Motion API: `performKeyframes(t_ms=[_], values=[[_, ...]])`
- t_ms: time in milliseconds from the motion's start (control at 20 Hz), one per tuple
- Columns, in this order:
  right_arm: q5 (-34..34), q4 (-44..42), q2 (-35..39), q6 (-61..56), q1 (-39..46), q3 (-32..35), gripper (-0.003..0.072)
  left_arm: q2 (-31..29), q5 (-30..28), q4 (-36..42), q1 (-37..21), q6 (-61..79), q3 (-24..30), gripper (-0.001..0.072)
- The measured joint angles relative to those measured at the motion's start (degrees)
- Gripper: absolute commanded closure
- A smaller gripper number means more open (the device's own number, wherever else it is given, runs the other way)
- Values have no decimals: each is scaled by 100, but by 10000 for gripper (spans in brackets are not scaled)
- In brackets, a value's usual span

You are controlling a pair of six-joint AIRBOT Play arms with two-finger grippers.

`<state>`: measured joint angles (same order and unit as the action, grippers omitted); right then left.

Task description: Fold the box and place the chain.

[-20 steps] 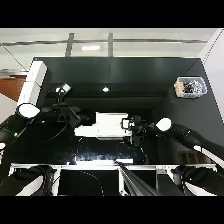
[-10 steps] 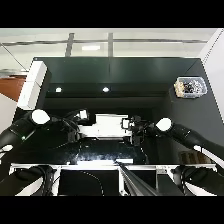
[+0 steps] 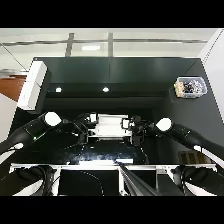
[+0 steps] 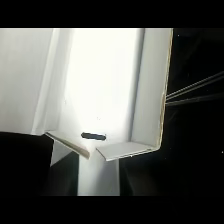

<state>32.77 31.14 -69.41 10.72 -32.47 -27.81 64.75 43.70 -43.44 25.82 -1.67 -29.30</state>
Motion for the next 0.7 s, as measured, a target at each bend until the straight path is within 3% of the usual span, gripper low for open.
performKeyframes(t_ms=[700], values=[[2,2,0,-2,2,0,149,262,-223,1082,205,63,2,489]])
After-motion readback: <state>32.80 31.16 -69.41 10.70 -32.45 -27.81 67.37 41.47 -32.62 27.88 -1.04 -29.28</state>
